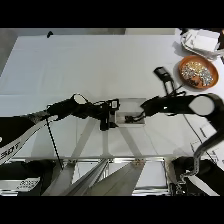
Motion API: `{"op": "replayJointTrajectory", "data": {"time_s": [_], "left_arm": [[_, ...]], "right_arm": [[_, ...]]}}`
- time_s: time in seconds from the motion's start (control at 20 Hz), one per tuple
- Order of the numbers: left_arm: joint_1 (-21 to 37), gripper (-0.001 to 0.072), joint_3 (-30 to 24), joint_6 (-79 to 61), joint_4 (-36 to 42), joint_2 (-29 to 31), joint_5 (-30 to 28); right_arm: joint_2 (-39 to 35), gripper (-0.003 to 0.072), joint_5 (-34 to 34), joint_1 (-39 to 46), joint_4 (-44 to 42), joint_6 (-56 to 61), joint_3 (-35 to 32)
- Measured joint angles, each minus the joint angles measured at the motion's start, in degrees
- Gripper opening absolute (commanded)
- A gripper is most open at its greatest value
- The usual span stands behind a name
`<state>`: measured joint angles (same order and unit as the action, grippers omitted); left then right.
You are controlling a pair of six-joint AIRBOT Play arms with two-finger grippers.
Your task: Fold the box and place the chain.
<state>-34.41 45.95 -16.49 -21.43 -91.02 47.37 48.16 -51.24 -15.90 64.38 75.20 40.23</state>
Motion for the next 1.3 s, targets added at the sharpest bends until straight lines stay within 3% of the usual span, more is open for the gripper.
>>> {"op": "replayJointTrajectory", "data": {"time_s": [0.1, 0.25, 0.45, 0.85, 1.15, 1.3], "left_arm": [[0.00, 0.0209, 0.00, 0.00, 0.00, 0.00, 0.00], [0.00, 0.0209, 0.00, 0.00, 0.00, 0.00, 0.00], [-0.02, 0.0209, 0.00, 0.00, 0.00, 0.00, 0.00], [-0.04, 0.0209, 0.00, 0.00, 0.00, 0.00, 0.00], [-0.04, 0.0209, 0.00, 0.00, 0.00, 0.00, 0.02], [-0.04, 0.0209, 0.00, 0.00, 0.02, 0.00, 0.00]], "right_arm": [[-1.66, 0.0302, -0.37, 8.48, 3.06, 0.00, 0.00], [0.55, 0.0302, 0.52, 20.20, 6.43, 0.02, -0.02], [8.90, 0.0301, 7.76, 30.34, 8.15, 1.84, 0.20], [27.02, 0.0300, 19.30, 34.18, 10.16, 8.50, 7.17], [33.57, 0.0296, 26.03, 32.85, 11.67, 9.94, 9.64], [35.71, 0.0144, 27.91, 32.50, 11.96, 10.12, 9.92]]}}
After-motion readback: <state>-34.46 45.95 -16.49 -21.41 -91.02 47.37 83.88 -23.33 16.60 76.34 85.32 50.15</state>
